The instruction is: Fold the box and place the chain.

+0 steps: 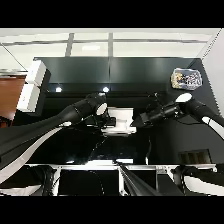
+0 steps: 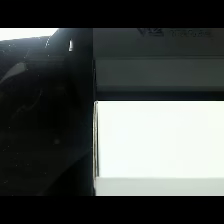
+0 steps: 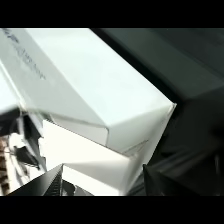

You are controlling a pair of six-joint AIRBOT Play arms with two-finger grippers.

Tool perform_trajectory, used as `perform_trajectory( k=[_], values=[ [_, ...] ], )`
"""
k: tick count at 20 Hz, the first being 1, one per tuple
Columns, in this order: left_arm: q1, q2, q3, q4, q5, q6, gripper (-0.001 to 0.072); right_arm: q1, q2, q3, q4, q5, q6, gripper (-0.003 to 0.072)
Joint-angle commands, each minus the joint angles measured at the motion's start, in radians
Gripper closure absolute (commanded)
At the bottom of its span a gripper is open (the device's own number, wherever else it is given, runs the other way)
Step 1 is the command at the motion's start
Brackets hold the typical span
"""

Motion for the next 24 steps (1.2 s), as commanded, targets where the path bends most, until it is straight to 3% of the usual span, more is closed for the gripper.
perform_trajectory(
  k=[1, 3, 7, 13, 18, 24],
  values=[
    [0.000, 0.000, 0.001, 0.000, -0.001, 0.000, 0.0683, 0.088, 0.000, 0.093, -0.140, -0.050, 0.232, 0.0127],
    [0.000, 0.000, 0.001, 0.000, -0.001, 0.000, 0.0683, 0.124, 0.000, 0.140, -0.173, -0.065, 0.320, 0.0208],
    [0.000, 0.000, 0.001, 0.000, 0.000, 0.000, 0.0683, 0.218, 0.000, 0.182, -0.323, -0.105, 0.514, 0.0208],
    [0.000, 0.000, 0.001, 0.000, 0.000, 0.000, 0.0683, 0.402, 0.000, 0.182, -0.555, -0.267, 0.806, 0.0239],
    [0.000, 0.000, 0.001, 0.000, 0.000, 0.000, 0.0683, 0.523, -0.001, 0.238, -0.896, -0.277, 1.106, 0.0239],
    [0.000, 0.000, 0.001, -0.001, -0.002, 0.000, 0.0683, 0.536, -0.001, 0.245, -0.903, -0.269, 1.188, 0.0247]
  ],
)
